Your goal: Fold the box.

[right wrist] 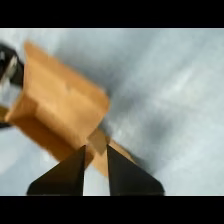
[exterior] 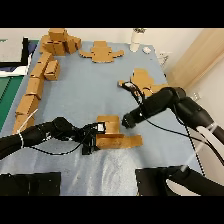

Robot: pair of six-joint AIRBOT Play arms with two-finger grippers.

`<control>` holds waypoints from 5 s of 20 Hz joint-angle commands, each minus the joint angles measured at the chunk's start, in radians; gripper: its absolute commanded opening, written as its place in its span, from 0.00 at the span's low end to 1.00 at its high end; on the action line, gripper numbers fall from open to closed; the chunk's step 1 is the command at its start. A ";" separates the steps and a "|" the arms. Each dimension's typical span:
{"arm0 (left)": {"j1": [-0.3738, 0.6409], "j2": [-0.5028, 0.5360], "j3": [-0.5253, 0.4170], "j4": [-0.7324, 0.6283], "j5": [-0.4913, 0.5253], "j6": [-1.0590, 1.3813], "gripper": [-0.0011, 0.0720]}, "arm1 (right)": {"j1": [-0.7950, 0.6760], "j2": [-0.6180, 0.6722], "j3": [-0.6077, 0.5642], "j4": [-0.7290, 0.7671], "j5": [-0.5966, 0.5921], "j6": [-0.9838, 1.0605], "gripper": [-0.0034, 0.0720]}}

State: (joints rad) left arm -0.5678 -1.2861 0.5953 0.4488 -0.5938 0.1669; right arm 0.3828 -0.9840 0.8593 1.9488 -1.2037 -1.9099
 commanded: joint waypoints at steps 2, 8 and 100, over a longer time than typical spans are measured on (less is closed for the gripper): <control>0.000 0.000 0.000 0.000 0.000 0.000 0.63 | 0.023 0.112 -0.148 0.026 -0.090 -0.277 0.71; 0.000 0.000 0.000 0.000 0.000 0.000 0.63 | 0.074 0.094 -0.291 -0.080 0.209 -0.593 0.90; 0.000 0.000 0.000 0.000 0.000 0.000 0.63 | -0.023 0.060 -0.335 0.279 0.204 0.253 0.66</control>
State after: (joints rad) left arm -0.5678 -1.2861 0.5953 0.4488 -0.5945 0.1669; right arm 0.2661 -0.9146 0.5201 2.2803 -1.0679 -1.7611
